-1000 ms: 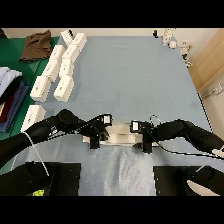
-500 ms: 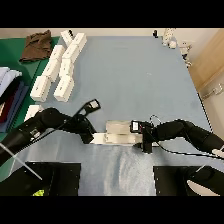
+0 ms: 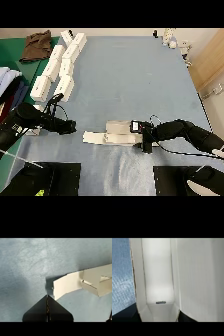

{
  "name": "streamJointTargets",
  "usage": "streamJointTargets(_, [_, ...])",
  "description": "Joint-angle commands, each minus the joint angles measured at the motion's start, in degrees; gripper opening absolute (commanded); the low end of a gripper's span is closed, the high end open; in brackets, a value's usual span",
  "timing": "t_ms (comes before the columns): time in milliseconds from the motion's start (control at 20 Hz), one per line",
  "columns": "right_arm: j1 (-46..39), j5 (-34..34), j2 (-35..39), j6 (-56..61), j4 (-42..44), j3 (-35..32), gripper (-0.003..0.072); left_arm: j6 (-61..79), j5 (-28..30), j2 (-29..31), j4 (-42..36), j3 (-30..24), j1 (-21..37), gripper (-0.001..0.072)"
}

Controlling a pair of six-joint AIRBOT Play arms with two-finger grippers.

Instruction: Fold the box.

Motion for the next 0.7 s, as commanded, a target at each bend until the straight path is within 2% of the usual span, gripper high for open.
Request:
streamJointTargets(0, [0.0, 0.0, 0.1, 0.0, 0.0, 0.0, 0.0519, 5.3, -3.3, -5.5, -7.1, -2.1, 6.2, 0.0017])
streamJointTargets(200, [0.0, 0.0, 0.1, 0.0, 0.0, 0.0, 0.0519, 7.1, 3.3, -12.4, -10.0, -4.7, 0.9, 0.0017])
streamJointTargets(400, [0.0, 0.0, 0.1, 0.0, 0.0, 0.0, 0.0518, 8.8, 7.2, -15.3, -14.9, -4.7, -4.9, 0.0017])
streamJointTargets(650, [0.0, 0.0, 0.1, 0.0, 0.0, 0.0, 0.0518, 11.6, 6.0, -15.2, -22.1, -4.5, -8.7, 0.0017])
